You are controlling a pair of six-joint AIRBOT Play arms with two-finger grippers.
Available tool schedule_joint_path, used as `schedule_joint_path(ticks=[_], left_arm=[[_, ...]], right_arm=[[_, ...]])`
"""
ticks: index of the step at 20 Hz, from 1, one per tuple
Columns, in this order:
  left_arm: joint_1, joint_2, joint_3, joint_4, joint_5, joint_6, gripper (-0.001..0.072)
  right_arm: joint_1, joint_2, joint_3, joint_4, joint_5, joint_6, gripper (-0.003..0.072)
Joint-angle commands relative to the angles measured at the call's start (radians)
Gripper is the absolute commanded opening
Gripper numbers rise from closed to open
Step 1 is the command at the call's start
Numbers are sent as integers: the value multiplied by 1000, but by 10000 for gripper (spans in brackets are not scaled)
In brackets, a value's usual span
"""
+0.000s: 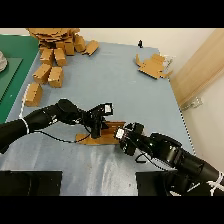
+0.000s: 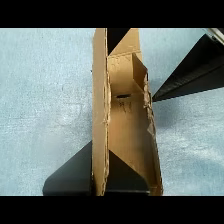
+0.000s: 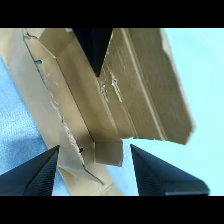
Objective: Fold the box.
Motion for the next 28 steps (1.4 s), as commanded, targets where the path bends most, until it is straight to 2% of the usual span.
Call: schedule_joint_path(ticks=[1, 4, 8, 10, 13, 15, 19, 22, 25, 28], left_arm=[[0, -1, 1, 0, 0, 0, 11], [0, -1, 1, 0, 0, 0, 11], [0, -1, 1, 0, 0, 0, 11], [0, -1, 1, 0, 0, 0, 11], [0, -1, 1, 0, 0, 0, 11], [0, -1, 1, 0, 0, 0, 11], [0, -1, 1, 0, 0, 0, 11], [0, -1, 1, 0, -1, 0, 11], [2, 0, 1, 0, 2, 0, 11], [0, 0, 1, 0, 0, 0, 11]], right_arm=[[-47, 3, 0, 140, -16, -175, 711], [-120, 3, 0, 258, -24, -324, 711], [-292, -3, 0, 670, -10, -804, 711], [-399, -41, 5, 912, 45, -1084, 711], [-541, -163, 61, 1134, 222, -1417, 711], [-607, -264, 130, 1178, 321, -1494, 711], [-647, -410, 232, 1155, 454, -1523, 711], [-647, -470, 235, 1176, 441, -1587, 710], [-647, -509, 230, 1147, 486, -1587, 710], [-636, -517, 225, 1148, 455, -1616, 709]])
